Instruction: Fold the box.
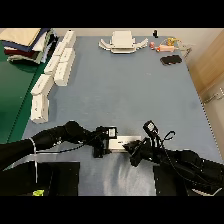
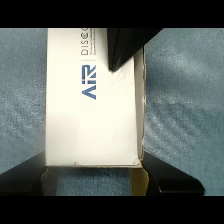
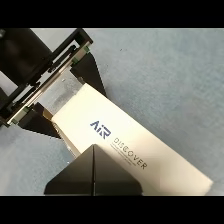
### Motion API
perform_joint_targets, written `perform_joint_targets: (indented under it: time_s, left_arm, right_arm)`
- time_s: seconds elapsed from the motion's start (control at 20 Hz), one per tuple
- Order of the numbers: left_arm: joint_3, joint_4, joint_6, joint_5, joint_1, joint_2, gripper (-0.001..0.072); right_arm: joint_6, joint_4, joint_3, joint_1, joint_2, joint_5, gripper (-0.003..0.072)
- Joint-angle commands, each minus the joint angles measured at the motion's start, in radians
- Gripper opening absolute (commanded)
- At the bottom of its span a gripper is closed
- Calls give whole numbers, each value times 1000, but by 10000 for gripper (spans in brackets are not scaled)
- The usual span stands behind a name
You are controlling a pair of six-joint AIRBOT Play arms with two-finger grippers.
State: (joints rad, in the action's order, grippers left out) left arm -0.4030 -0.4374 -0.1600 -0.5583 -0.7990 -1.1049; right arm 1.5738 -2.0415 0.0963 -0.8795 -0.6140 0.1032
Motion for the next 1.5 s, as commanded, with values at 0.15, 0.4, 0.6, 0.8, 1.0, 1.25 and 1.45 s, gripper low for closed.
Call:
perform_joint_targets:
  time_s: [0.15, 0.4, 0.6, 0.8, 1.0, 1.25, 1.45]
  left_arm:
    - [-1, 0, 0, 0, 1, 1, 487]
    - [-1, 0, 0, 0, 1, 1, 487]
    - [-1, 0, 0, 0, 1, 1, 487]
    - [-1, 0, 0, 0, 1, 1, 487]
    - [-1, 0, 0, 0, 1, 1, 487]
    - [-1, 0, 0, 0, 1, 1, 487]
    - [-1, 0, 0, 0, 1, 1, 487]
  right_arm:
    - [-33, -6, -17, -1, -4, 23, 3]
    - [-33, -6, -17, -1, -4, 25, 3]
    - [-32, -6, -17, -1, -4, 24, 3]
    - [-32, -6, 0, -1, 6, 15, 3]
    - [-27, 24, 40, -1, 69, 9, 3]
    - [-27, 52, 40, -1, 79, 9, 3]
    - [-16, 75, 39, -1, 77, 10, 3]
